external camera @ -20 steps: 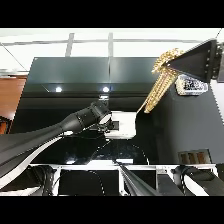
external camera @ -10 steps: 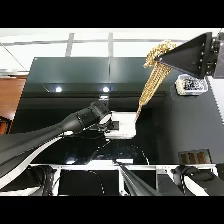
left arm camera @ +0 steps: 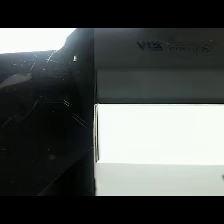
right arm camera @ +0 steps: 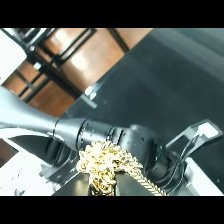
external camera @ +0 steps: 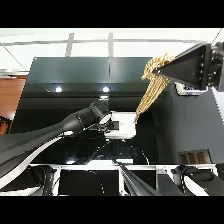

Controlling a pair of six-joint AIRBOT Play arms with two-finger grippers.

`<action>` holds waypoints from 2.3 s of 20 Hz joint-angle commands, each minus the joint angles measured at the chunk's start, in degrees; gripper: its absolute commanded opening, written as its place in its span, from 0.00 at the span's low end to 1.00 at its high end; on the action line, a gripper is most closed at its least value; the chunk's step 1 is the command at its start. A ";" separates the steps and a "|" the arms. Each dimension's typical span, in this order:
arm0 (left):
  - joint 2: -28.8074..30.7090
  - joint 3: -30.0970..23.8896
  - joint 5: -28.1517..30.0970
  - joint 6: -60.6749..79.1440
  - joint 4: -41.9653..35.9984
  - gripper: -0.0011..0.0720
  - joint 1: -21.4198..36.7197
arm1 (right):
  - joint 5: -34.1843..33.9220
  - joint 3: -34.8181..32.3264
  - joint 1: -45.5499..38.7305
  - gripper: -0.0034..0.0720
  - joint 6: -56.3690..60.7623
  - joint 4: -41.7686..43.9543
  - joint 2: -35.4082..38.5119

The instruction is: Fold the box and place the chain.

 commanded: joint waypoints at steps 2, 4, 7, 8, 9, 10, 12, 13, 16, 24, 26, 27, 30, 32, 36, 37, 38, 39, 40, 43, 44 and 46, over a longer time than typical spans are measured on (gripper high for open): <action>0.04 0.00 0.00 0.00 0.02 0.05 0.07 | -1.40 -5.44 2.58 0.06 -0.02 0.37 -0.09; 0.04 0.00 0.00 0.00 0.02 0.05 0.07 | -2.67 -9.33 3.91 0.06 -0.04 0.22 -0.33; 0.04 0.00 0.00 0.00 0.02 0.05 0.07 | -3.98 -15.85 4.20 0.06 -0.02 -0.11 -0.35; 0.04 0.00 0.00 0.00 0.02 0.05 0.07 | -4.09 -18.10 4.20 0.06 -0.02 -0.09 -0.35; 0.04 0.00 0.00 0.00 0.02 0.05 0.07 | -4.44 -20.44 4.20 0.06 -0.02 -0.22 -0.35; 0.04 0.00 0.00 0.00 0.02 0.05 0.07 | -5.40 -23.02 4.20 0.06 -0.02 -1.01 -0.35; 0.04 0.00 -0.02 0.00 0.00 0.05 0.07 | -8.11 -28.11 4.20 0.06 -0.02 -2.21 -0.35; 0.04 0.00 -0.02 0.00 0.00 0.05 0.07 | -9.86 -30.77 4.26 0.06 -0.02 -2.14 -0.35; 0.04 0.00 -0.02 0.00 0.02 0.05 0.07 | -15.58 -38.23 6.05 0.06 -0.02 -3.72 -0.57; 0.04 0.00 0.00 0.00 0.02 0.05 0.07 | -23.87 -44.74 9.18 0.06 -0.02 -8.96 -2.32; 0.04 0.00 0.00 0.00 0.02 0.05 0.07 | -23.87 -44.78 9.18 0.07 -0.02 -9.57 -2.34; 0.04 0.00 0.00 0.00 0.00 0.05 0.07 | -23.87 -44.81 9.20 0.09 -0.02 -9.55 -2.34; 0.04 0.00 0.00 0.00 0.02 0.05 0.07 | -22.99 -44.50 8.35 0.56 -1.22 -10.47 -2.34; 0.04 0.00 0.00 0.00 0.02 0.05 0.07 | -17.11 -43.17 3.67 0.56 -2.29 -12.79 -2.10; 0.04 0.00 0.00 0.00 0.00 0.05 0.07 | -10.93 -46.82 -4.87 0.56 -13.07 -19.19 3.96; 0.04 0.00 0.00 0.00 0.02 0.05 0.07 | -13.79 -50.38 -4.76 0.56 -16.41 -19.80 5.75; 0.04 0.00 0.00 0.00 0.02 0.05 0.07 | -17.70 -54.38 -4.15 0.72 -19.69 -19.87 6.54; 0.04 0.00 0.00 0.00 0.02 0.05 0.07 | -21.64 -57.88 -3.10 1.00 -24.65 -20.06 6.43; 0.04 0.00 0.02 0.00 0.00 0.05 0.07 | -26.34 -61.00 -1.55 1.00 -30.29 -20.74 6.34; 0.04 0.00 -0.02 0.00 0.00 0.05 0.07 | -37.13 -67.08 3.80 1.00 -55.63 -20.94 6.29; 0.04 0.00 -0.04 0.00 0.00 0.05 0.07 | -38.60 -67.67 5.40 1.00 -64.92 -20.94 5.68; 0.04 0.00 -0.02 0.00 0.00 0.05 0.04 | -43.01 -67.65 6.27 1.00 -68.54 -17.57 2.01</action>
